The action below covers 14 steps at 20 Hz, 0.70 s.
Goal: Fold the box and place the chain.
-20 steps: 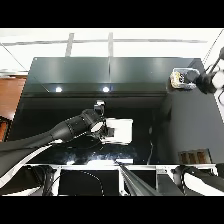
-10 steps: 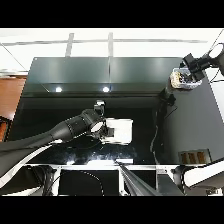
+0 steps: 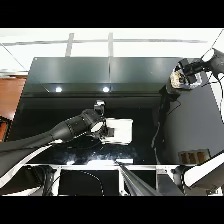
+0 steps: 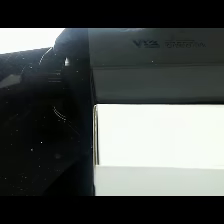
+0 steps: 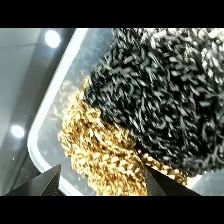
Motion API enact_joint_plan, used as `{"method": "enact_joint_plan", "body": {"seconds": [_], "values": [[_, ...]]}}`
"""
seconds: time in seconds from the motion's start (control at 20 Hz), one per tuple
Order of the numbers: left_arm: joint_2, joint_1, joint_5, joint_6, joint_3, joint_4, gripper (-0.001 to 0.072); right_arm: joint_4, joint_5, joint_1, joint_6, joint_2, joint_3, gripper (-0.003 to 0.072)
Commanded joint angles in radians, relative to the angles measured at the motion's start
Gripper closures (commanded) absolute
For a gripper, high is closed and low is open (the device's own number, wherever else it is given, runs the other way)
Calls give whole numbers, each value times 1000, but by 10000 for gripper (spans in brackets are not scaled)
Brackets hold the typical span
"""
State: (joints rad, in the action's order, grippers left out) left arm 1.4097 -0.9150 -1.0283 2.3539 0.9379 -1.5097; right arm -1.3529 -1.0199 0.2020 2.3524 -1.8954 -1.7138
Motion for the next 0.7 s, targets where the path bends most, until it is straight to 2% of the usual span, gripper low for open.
{"method": "enact_joint_plan", "body": {"seconds": [0.0,0.05,0.15,0.4,0.65], "values": [[0,0,6,0,1,-1,682,18,8,-1,3,-33,-1,218],[0,0,6,0,1,-1,682,20,6,-1,-3,-39,-1,311],[0,0,6,0,1,-1,682,53,13,2,-91,-39,-5,634],[0,0,6,0,1,-1,682,104,-56,11,-336,21,-50,643],[0,0,6,0,1,0,682,104,-107,12,-515,235,-51,645]]}}
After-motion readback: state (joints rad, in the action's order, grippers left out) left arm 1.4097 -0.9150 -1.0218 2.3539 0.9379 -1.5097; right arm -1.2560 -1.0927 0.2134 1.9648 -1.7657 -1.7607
